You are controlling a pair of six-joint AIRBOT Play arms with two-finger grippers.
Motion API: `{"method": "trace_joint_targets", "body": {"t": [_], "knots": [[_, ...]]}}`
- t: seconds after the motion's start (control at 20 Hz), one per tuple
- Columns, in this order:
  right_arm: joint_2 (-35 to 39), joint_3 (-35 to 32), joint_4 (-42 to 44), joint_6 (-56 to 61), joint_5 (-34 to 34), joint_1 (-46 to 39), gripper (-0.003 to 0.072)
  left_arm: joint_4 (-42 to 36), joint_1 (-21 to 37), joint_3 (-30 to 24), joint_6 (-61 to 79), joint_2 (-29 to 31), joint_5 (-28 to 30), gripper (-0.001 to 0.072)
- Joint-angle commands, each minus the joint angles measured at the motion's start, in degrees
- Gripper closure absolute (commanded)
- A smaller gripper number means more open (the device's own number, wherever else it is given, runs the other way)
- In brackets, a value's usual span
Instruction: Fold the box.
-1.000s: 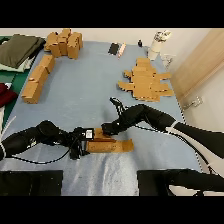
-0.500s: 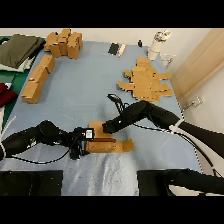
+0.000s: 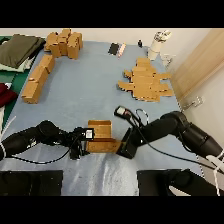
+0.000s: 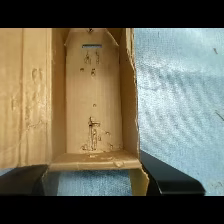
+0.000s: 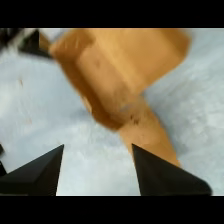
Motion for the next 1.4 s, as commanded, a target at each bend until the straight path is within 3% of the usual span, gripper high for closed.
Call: {"method": "trace_joint_targets", "body": {"t": [0.0, 0.25, 0.65, 0.7, 0.75, 0.8, 0.95, 1.05, 1.25, 1.3, 1.35], "knots": [[2.4, -8.74, -5.11, -17.84, 3.67, 3.32, 0.0022, 0.02, 0.02, 0.0, 0.02, 0.04, 0.0, 0.0264], [-4.28, -9.33, -6.86, -32.76, 22.05, 3.3, 0.0022, 0.0, 0.02, 0.0, 0.02, 0.04, -0.02, 0.0264], [-5.92, -8.52, -1.42, -36.76, 25.51, 3.32, 0.0037, 0.0, 0.02, -0.02, 0.04, 0.04, -0.02, 0.0264], [-5.92, -8.52, 0.79, -38.36, 25.22, 3.37, 0.0175, 0.02, 0.02, 0.0, 0.02, 0.04, -0.02, 0.0264], [-5.92, -8.52, 2.36, -39.3, 24.79, 3.74, 0.0385, 0.02, 0.02, 0.0, 0.02, 0.04, -0.02, 0.0264], [-5.92, -8.52, 3.1, -39.52, 24.92, 4.5, 0.044, 0.0, 0.02, 0.0, 0.02, 0.04, -0.02, 0.0264], [-6.12, -8.52, 3.58, -39.67, 25.57, 7.26, 0.0461, 0.02, 0.02, -0.02, 0.02, 0.04, -0.02, 0.0263], [-6.45, -8.52, 3.56, -39.67, 27.06, 8.52, 0.054, 0.0, 0.02, -0.02, 0.02, 0.04, -0.02, 0.0264], [-8.07, -8.52, 3.72, -39.74, 29.14, 9.05, 0.0523, 0.02, 0.02, -0.02, 0.02, 0.04, -0.02, 0.0264], [-8.59, -8.52, 4.17, -39.74, 29.14, 9.05, 0.0469, 0.02, 0.02, 0.0, 0.02, 0.04, -0.02, 0.0264], [-9.09, -8.52, 5.25, -39.87, 29.16, 9.33, 0.036, 0.02, 0.02, 0.0, 0.02, 0.04, -0.02, 0.0264]]}}
